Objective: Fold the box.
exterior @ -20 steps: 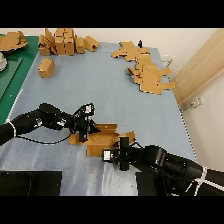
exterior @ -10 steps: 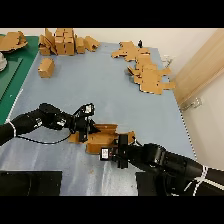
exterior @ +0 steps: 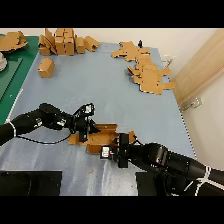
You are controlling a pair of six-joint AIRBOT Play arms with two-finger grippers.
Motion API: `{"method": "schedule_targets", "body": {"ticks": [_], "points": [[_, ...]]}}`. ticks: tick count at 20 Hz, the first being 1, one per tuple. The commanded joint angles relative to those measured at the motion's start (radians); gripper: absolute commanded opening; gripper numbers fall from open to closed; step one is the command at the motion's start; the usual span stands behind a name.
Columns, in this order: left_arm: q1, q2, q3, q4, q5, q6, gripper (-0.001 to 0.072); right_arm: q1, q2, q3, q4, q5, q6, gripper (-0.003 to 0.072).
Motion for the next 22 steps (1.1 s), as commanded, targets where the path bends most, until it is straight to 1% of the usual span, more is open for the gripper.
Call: {"method": "schedule_targets", "body": {"ticks": [1, 2, 3, 4, 9, 14, 17, 18, 20, 22], "points": [[0.000, 0.000, 0.000, 0.000, 0.000, 0.000, 0.0011, -0.001, 0.001, 0.001, -0.015, -0.021, 0.018, 0.0459], [0.000, 0.000, 0.000, 0.000, 0.000, 0.000, 0.0011, -0.001, 0.001, 0.001, -0.023, -0.039, 0.018, 0.0459], [0.000, 0.000, 0.000, 0.000, 0.000, 0.000, 0.0011, -0.001, 0.001, 0.002, -0.029, -0.053, 0.018, 0.0483], [0.000, 0.000, 0.000, 0.000, 0.000, 0.000, 0.0011, -0.001, 0.002, 0.002, -0.031, -0.054, 0.017, 0.0552], [0.000, 0.000, 0.000, 0.000, 0.000, 0.000, 0.0011, -0.003, 0.003, 0.023, -0.050, -0.046, 0.016, 0.0553], [0.000, 0.000, 0.000, 0.000, 0.000, 0.000, 0.0011, -0.003, 0.003, 0.026, -0.056, -0.013, 0.032, 0.0553], [0.000, 0.000, 0.000, 0.000, 0.000, 0.000, 0.0011, -0.003, 0.030, 0.033, -0.058, -0.019, 0.037, 0.0552], [0.000, 0.000, 0.000, 0.000, 0.000, 0.000, 0.0011, -0.003, 0.044, 0.033, -0.087, -0.019, 0.037, 0.0553], [0.000, 0.000, 0.000, 0.000, 0.000, 0.000, 0.0011, -0.003, 0.057, 0.033, -0.166, -0.031, 0.095, 0.0553], [0.000, 0.000, 0.000, 0.001, 0.000, 0.000, 0.0011, -0.009, 0.055, 0.033, -0.170, -0.052, 0.182, 0.0553]]}}
